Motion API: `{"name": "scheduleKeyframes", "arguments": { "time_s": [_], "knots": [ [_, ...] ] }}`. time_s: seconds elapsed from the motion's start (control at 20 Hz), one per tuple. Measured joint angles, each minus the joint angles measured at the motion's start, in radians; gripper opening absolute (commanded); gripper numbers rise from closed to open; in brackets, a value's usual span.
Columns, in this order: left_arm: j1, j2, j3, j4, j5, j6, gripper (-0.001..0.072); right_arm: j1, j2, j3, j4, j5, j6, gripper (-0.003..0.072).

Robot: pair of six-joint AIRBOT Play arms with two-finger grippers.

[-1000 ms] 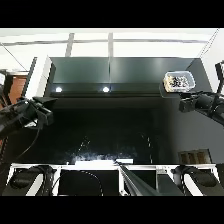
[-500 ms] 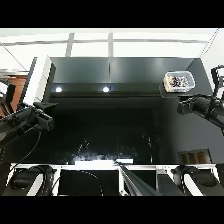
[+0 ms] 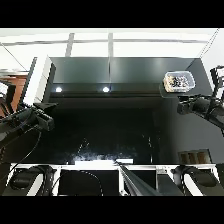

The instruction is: Fold the box and place the chain.

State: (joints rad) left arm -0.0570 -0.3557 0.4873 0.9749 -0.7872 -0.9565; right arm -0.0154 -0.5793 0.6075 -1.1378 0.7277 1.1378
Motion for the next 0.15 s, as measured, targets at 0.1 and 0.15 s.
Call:
{"name": "scheduleKeyframes", "arguments": {
  "time_s": [0.1, 0.15],
  "knots": [
    [0.000, 0.000, 0.000, 0.000, 0.000, 0.000, 0.0027, 0.000, 0.000, 0.000, 0.000, 0.000, 0.000, 0.0006],
    [0.000, 0.000, 0.000, 0.000, 0.000, 0.000, 0.0027, 0.000, 0.000, 0.000, 0.000, 0.000, 0.000, 0.0006]
  ]
}}
